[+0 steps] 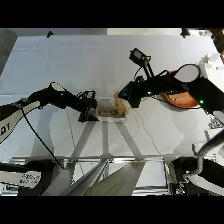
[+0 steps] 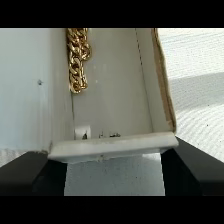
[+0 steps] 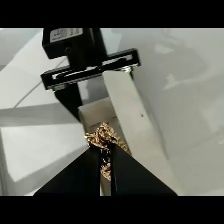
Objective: Fold the box and place the chain.
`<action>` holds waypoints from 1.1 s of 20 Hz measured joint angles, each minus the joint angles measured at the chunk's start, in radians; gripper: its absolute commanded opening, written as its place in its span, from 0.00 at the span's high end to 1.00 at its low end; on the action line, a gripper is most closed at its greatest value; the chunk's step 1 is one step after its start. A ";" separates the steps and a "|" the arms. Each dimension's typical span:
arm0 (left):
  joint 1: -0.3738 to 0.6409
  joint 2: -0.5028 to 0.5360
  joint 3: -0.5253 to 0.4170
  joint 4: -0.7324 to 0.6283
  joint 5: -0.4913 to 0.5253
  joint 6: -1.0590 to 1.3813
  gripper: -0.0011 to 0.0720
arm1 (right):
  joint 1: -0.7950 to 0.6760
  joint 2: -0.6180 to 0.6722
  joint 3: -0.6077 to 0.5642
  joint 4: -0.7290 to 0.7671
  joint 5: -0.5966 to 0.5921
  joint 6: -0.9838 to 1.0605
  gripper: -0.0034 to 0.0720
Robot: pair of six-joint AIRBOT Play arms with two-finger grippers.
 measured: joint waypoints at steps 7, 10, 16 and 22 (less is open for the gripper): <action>0.000 0.000 0.000 0.000 0.000 0.000 0.78 | 0.049 -0.043 0.000 0.230 -0.071 -0.064 0.94; 0.000 0.000 0.000 0.000 0.000 0.000 0.78 | 0.054 -0.051 0.000 0.259 -0.087 -0.083 0.93; 0.000 0.000 0.000 0.000 0.000 0.000 0.78 | 0.057 -0.071 0.000 0.150 -0.089 -0.038 0.57; 0.000 0.000 0.000 0.000 0.000 0.000 0.78 | 0.051 -0.060 0.000 0.060 -0.045 -0.004 0.47</action>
